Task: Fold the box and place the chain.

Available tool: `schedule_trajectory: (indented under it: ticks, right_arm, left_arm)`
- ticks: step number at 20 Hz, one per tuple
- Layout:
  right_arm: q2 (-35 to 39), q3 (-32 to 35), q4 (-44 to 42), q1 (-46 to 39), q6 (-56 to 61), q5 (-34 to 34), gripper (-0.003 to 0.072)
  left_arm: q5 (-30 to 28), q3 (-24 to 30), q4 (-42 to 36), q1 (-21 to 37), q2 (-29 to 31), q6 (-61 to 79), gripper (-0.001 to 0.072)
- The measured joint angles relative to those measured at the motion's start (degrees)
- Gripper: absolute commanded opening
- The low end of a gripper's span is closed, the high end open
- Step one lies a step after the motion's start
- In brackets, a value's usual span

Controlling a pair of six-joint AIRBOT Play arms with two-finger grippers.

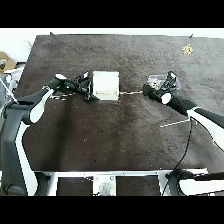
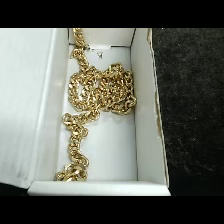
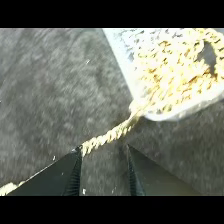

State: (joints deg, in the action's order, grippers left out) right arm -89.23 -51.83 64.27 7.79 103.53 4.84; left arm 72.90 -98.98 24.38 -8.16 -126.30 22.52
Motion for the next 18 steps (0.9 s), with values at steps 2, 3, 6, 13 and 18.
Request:
schedule_trajectory:
  ticks: [2, 3, 6, 13, 18]
  right_arm:
    - [-1.4, -0.7, -0.7, -0.2, 0.2, -1.1, 0.0314]
    - [-2.1, -1.0, -1.0, -0.3, 0.6, -1.7, 0.0270]
    - [-3.5, -1.4, -1.5, -0.3, 1.7, -3.2, 0.0057]
    - [0.8, -1.6, -0.4, 3.7, 2.6, -5.2, 0.0004]
    - [9.2, -4.2, 3.8, 12.5, 2.6, -7.7, 0.0003]
  left_arm:
    - [0.0, 0.0, 0.0, 0.0, 0.0, 0.0, 0.0275]
    - [0.0, 0.0, 0.0, 0.0, 0.0, 0.0, 0.0275]
    - [0.0, 0.0, 0.0, 0.0, 0.0, 0.0, 0.0275]
    - [0.0, 0.0, 0.0, 0.0, 0.0, 0.0, 0.0275]
    - [0.0, 0.0, 0.0, 0.0, 0.0, 0.0, 0.0275]
